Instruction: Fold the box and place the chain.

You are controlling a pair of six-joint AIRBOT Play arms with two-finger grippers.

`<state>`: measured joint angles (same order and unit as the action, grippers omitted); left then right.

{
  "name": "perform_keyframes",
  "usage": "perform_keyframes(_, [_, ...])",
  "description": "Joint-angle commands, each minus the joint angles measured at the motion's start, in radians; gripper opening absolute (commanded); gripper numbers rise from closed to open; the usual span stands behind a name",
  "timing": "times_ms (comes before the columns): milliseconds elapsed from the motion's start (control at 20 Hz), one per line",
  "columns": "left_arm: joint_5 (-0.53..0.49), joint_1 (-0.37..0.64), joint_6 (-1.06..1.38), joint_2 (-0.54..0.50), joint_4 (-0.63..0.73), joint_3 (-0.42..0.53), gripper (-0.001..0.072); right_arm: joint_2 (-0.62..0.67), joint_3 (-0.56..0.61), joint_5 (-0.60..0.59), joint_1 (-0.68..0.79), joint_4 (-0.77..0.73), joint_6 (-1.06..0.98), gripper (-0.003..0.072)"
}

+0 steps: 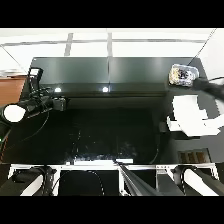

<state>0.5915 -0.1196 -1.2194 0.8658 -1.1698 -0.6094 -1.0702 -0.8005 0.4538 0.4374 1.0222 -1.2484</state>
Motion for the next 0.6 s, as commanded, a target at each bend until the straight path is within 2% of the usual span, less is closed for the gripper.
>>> perform_keyframes(0, [0.047,-0.001,0.0,0.006,0.004,-0.001,0.0709,-0.11,-0.167,0.164,0.343,0.16,-0.127,0.0716])
perform_keyframes(100, [0.048,-0.001,0.0,0.006,0.003,-0.001,0.0709,-0.168,-0.261,0.316,0.459,0.238,-0.112,0.0716])
perform_keyframes(250, [0.043,-0.001,-0.001,0.006,0.004,-0.001,0.0709,-0.295,-0.355,0.642,0.537,0.251,0.138,0.0715])
perform_keyframes(300, [0.056,-0.001,-0.009,0.006,0.005,-0.001,0.0709,-0.328,-0.356,0.699,0.543,0.252,0.182,0.0715])
perform_keyframes(400, [0.09,-0.001,-0.015,0.006,0.003,-0.001,0.0709,-0.375,-0.356,0.74,0.536,0.25,0.246,0.0715])
perform_keyframes(550, [0.092,-0.001,-0.015,0.006,0.003,-0.001,0.0709,-0.389,-0.357,0.729,0.5,0.254,0.351,0.0714])
